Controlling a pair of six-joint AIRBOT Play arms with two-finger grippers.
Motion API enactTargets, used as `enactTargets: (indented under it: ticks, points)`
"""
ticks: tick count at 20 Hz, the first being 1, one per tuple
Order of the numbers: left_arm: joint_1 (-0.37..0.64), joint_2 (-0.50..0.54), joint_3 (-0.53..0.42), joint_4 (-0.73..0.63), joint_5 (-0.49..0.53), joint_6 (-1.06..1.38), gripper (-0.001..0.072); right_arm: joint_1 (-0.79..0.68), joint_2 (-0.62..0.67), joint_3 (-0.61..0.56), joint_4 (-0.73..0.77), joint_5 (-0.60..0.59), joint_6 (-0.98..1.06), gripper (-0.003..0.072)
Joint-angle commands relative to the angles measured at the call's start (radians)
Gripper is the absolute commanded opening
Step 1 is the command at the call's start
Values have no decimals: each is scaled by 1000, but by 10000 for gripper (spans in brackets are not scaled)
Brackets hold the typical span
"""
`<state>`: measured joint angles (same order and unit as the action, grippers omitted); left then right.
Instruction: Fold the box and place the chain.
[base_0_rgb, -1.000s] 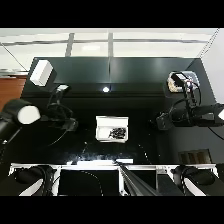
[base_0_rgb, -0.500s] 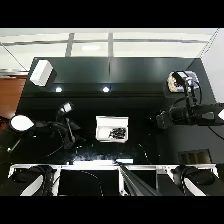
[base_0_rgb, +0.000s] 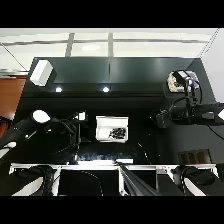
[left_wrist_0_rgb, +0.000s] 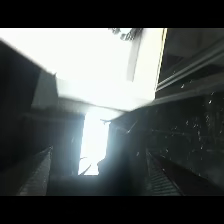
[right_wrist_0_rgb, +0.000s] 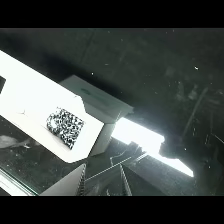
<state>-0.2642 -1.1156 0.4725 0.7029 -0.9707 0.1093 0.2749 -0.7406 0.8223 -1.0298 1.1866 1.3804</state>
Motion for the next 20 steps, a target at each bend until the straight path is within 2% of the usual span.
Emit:
enactTargets:
  ticks: [1, 11, 20]
  points:
    - [-32, -67, 20, -64, -20, 98, 714, 0, 0, -1, 0, -5, 0, 255]
    - [-157, -70, 41, -119, 137, 97, 713, 1, 0, -1, 2, -49, 0, 255]
    - [-129, -137, 101, -113, 118, 89, 711, 1, 0, -1, 8, -41, 0, 255]
